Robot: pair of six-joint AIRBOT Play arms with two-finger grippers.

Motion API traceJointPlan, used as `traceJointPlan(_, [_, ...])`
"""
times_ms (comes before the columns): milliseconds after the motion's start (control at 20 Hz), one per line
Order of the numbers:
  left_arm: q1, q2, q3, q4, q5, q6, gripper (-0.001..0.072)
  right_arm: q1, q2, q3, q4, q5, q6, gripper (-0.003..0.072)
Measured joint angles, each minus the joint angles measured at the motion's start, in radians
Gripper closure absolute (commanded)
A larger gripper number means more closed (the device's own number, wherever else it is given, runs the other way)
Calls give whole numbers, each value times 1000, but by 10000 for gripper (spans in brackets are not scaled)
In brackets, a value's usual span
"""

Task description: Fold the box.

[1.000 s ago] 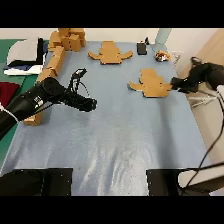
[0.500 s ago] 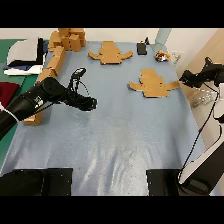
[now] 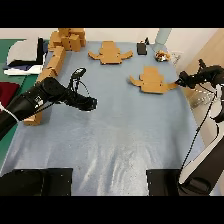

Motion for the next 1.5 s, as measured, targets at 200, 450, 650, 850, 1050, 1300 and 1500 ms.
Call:
traceJointPlan(200, [2, 1, 1, -12, -4, -7, 67, 52, 103, -66, -87, -97, -6, 689])
traceJointPlan(450, [2, 1, 1, -18, -5, -14, 67, 216, 401, -358, -390, -95, 54, 689])
traceJointPlan(650, [14, 1, 1, -21, -65, -11, 66, 345, 691, -711, -489, -24, 150, 689])
traceJointPlan(850, [59, 1, 1, -21, -175, 1, 66, 465, 953, -1063, -523, 24, 290, 608])
traceJointPlan(1050, [101, 1, 1, -20, -246, 16, 66, 516, 1079, -1269, -530, 34, 397, 376])
traceJointPlan(1300, [117, 1, 1, -24, -278, 24, 66, 531, 1072, -1318, -529, 46, 411, 394])
traceJointPlan(1500, [119, 1, 1, -24, -288, 27, 66, 535, 1019, -1307, -513, 70, 344, 409])
